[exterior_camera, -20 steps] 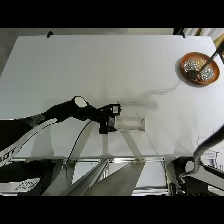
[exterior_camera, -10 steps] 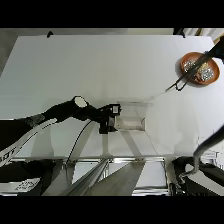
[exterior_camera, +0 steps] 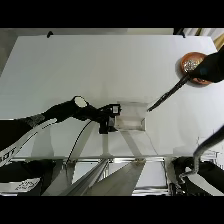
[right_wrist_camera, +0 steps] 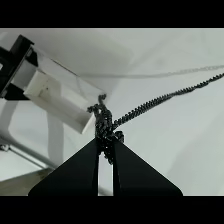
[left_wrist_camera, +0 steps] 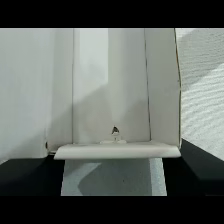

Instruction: Fold the box and place the chain.

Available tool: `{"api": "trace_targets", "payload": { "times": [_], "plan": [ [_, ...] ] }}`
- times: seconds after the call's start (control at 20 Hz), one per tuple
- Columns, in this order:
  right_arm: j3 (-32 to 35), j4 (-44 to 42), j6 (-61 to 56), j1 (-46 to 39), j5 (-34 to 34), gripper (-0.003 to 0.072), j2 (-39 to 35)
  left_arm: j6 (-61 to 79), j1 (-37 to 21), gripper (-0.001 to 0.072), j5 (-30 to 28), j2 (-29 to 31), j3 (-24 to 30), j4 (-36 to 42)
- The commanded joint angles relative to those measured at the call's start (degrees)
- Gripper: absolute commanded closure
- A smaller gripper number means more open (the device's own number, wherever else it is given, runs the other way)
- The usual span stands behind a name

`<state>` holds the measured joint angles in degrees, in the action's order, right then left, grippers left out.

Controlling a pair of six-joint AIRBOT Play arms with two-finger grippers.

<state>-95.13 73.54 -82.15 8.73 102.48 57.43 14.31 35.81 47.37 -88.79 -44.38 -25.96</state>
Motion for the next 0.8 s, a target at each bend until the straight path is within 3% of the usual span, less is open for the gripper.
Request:
{"api": "trace_targets", "payload": {
  "times": [0.0, 0.35, 0.6, 0.75],
  "plan": [
    [8.0, -0.3, -0.5, 1.1, -4.2, 0.0677, -7.5, 0.0, 0.0, 0.0573, 0.0, 0.0, 0.0, 0.0],
    [26.8, -11.0, 0.7, 1.2, -17.9, 0.0677, -18.3, 0.0, 0.0, 0.0573, 0.0, 0.0, 0.0, 0.0],
    [33.0, -15.6, 3.0, 1.2, -20.9, 0.0677, -18.4, 0.0, 0.0, 0.0573, 0.0, 0.0, 0.0, 0.0],
    [34.4, -18.5, 4.2, 3.2, -26.8, 0.0677, -18.3, 0.0, 0.0, 0.0573, 0.0, 0.0, 0.0, 0.0]
  ]
}}
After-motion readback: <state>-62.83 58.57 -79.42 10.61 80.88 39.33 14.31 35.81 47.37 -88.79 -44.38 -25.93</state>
